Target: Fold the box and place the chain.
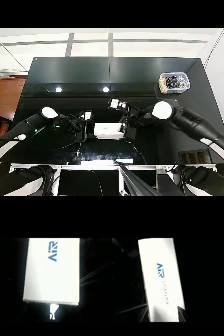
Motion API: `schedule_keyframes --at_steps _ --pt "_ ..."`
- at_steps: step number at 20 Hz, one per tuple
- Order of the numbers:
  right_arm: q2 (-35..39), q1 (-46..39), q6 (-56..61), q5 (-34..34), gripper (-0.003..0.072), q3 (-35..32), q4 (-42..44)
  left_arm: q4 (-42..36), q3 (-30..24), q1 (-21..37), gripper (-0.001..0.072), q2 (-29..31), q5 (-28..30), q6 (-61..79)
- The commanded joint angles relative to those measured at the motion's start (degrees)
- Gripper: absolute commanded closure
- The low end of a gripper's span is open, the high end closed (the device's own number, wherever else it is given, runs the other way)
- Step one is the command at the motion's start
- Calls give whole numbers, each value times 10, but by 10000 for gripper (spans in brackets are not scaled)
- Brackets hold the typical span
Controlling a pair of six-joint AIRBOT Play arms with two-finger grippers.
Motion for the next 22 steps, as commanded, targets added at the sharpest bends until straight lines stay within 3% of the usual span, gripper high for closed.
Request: schedule_keyframes --at_steps 1,2,3,4,6,9,11,22 --pt "38 -28 77 17 240 6 -38 1 0 0 332 0 -2 2" --pt "43 -41 112 34 296 6 -37 1 0 0 332 0 -2 2" --pt "44 -54 164 61 526 5 -33 1 0 0 332 0 -2 2" --pt "43 -64 211 81 657 1 -30 1 0 0 332 0 -2 2" --pt "42 -67 253 74 658 -28 21 1 0 0 332 0 -2 2" --pt "35 -66 253 2 658 -74 194 1 0 0 332 0 -2 2" --pt "21 -66 253 -30 658 -76 256 1 0 0 333 0 -2 2" --pt "-80 -37 270 -33 657 -87 268 1 0 0 332 0 -2 2"
